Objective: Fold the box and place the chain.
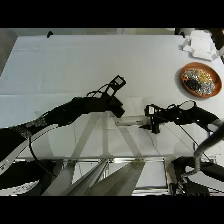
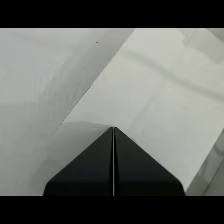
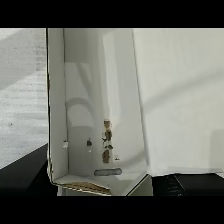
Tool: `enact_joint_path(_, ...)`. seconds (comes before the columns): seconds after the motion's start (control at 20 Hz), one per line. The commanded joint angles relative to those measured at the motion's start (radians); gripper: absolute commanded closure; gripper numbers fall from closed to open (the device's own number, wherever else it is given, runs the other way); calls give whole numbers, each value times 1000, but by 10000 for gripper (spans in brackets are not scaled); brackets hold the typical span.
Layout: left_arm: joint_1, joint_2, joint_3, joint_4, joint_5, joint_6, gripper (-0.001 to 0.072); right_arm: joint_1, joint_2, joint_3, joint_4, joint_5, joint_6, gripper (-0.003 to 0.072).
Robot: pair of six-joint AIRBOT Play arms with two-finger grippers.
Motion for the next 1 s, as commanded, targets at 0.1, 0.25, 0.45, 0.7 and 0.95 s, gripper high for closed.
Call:
enact_joint_path(0.1, 19, 133, 0, 157, 40, 11, 704, 0, 1, 0, 0, 1, 0, 266)
enact_joint_path(0.25, 68, 264, 0, 388, 185, 10, 704, 0, 1, 0, 0, 0, 0, 266)
enact_joint_path(0.45, 159, 357, 0, 435, 447, 119, 704, 0, 1, 0, 0, 1, 0, 266)
enact_joint_path(0.7, 170, 306, -22, 215, 680, 451, 704, 0, 1, 0, 0, 1, 0, 266)
enact_joint_path(0.95, 127, 179, -34, 154, 627, 493, 699, 0, 1, 0, 0, 0, 0, 266)
